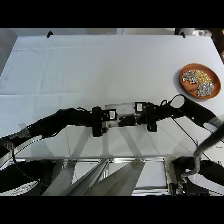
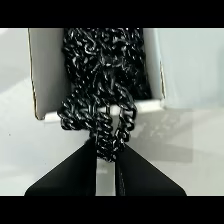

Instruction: Fold the box and place the chain.

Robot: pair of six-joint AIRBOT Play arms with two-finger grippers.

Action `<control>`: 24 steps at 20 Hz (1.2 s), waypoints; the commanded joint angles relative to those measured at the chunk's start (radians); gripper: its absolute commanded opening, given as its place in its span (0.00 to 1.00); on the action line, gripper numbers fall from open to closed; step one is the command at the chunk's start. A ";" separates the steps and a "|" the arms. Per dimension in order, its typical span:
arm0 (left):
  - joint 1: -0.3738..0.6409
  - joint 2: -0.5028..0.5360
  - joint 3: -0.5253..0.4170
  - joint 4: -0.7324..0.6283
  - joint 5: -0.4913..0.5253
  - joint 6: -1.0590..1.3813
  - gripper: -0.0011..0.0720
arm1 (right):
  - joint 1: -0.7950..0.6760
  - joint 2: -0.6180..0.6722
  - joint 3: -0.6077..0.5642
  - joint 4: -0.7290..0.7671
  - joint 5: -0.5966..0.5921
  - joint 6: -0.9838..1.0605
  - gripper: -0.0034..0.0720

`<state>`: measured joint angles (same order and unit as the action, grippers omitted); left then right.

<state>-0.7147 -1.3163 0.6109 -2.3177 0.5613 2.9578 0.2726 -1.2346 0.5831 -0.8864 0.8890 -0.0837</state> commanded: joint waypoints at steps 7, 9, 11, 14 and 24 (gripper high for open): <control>0.000 0.000 0.000 0.000 0.000 0.000 0.21 | 0.000 0.344 0.000 0.075 0.014 0.084 0.06; 0.000 0.000 0.000 0.000 0.000 0.000 0.21 | 0.001 0.425 0.000 0.210 0.023 0.072 0.06; 0.000 0.000 0.000 0.000 0.000 0.000 0.21 | 0.001 0.471 0.000 0.347 0.037 0.022 0.06; 0.000 0.000 0.000 0.000 0.000 0.000 0.21 | 0.037 0.469 0.000 0.436 0.035 0.004 0.06; 0.000 0.000 0.000 0.000 0.000 0.000 0.21 | 0.144 0.273 0.000 0.319 -0.119 0.095 0.30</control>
